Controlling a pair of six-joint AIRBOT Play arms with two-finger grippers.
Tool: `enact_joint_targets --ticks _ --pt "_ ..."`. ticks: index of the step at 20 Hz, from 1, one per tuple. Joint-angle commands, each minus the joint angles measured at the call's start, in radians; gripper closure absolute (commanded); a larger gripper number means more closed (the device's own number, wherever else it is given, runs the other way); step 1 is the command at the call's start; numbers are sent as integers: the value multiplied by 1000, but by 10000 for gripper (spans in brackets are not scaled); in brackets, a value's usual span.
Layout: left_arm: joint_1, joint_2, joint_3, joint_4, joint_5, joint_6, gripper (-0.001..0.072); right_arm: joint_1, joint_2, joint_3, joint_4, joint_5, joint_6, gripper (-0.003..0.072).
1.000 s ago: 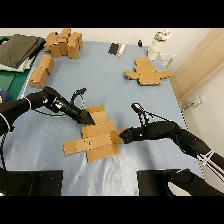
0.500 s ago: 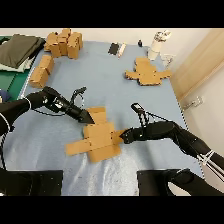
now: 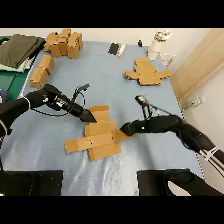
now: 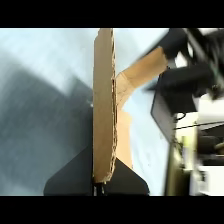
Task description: Fold the box.
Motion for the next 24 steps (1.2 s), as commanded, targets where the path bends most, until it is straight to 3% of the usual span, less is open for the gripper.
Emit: enact_joint_targets --ticks 1,2,4,6,11,17,24 --pt "-53 90 1 -7 103 140 699 -77 1 157 -227 -97 216 278" --pt "-79 126 -9 -11 140 195 699 -95 1 211 -269 -149 262 331" --pt "-131 182 -47 -30 241 312 700 -109 1 287 -291 -236 293 686" --pt "-174 211 -101 -68 321 432 699 -99 1 307 -249 -264 299 682" --pt "-216 213 -228 -217 356 698 699 46 -1 262 -217 -251 371 682" --pt "-216 213 -294 -209 357 781 698 255 -1 206 -331 -120 539 682" --pt "-217 213 -297 -176 318 756 697 279 -1 203 -348 -80 549 682"
